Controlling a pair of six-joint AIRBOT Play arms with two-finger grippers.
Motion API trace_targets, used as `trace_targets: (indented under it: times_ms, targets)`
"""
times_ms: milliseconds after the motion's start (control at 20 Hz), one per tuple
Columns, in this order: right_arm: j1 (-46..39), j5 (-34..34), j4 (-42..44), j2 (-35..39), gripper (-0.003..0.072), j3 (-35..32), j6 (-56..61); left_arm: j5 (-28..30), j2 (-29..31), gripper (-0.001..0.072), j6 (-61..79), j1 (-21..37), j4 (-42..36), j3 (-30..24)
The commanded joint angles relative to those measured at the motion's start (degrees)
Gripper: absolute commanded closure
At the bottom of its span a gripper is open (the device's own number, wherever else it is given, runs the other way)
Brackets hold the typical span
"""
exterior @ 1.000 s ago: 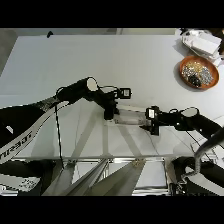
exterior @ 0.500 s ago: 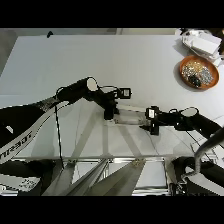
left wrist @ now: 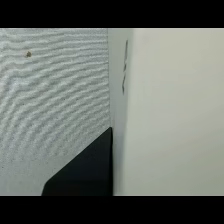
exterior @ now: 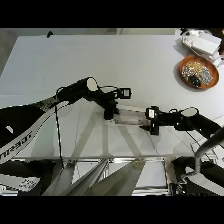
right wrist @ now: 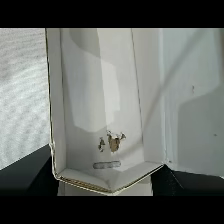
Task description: Fold the box and place the chain.
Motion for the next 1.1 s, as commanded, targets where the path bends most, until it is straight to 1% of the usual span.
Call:
trace_targets:
  times_ms: [0,350,400,450,500,550,800,900,1050]
  targets:
    - [0.02,0.02,-0.04,-0.04,0.0279,-0.04,0.0,0.02,0.0,0.0698,0.02,-0.02,0.0,0.04]
    - [0.02,0.02,-0.04,-0.04,0.0279,-0.04,0.0,0.0,0.0,0.0698,0.0,-0.02,-0.04,0.04]
    - [0.02,0.0,-0.02,-0.04,0.0279,-0.04,0.0,-0.24,0.02,0.068,0.02,-0.02,0.02,0.04]
    - [0.02,0.02,-0.04,-0.04,0.0279,-0.04,0.0,-0.94,0.02,0.0552,0.02,-0.02,0.09,0.04]
    - [0.02,0.02,-0.04,-0.04,0.0279,-0.04,0.0,-1.16,0.02,0.0351,-0.07,0.04,0.04,0.04]
    - [0.02,0.0,-0.02,-0.04,0.0279,-0.04,0.0,-1.4,0.13,0.0241,-0.22,0.11,0.09,0.04]
    - [0.02,0.0,-0.04,-0.04,0.0279,-0.04,0.0,-5.7,2.69,0.0233,-0.33,1.01,1.7,0.04]
    - [0.02,0.0,-0.02,-0.04,0.0279,-0.04,0.0,-7.54,4.37,0.0233,-4.33,2.19,5.35,0.04]
    - [0.02,0.02,-0.04,-0.04,0.0279,-0.04,0.0,-10.64,7.52,0.0236,-12.63,4.81,13.14,0.04]
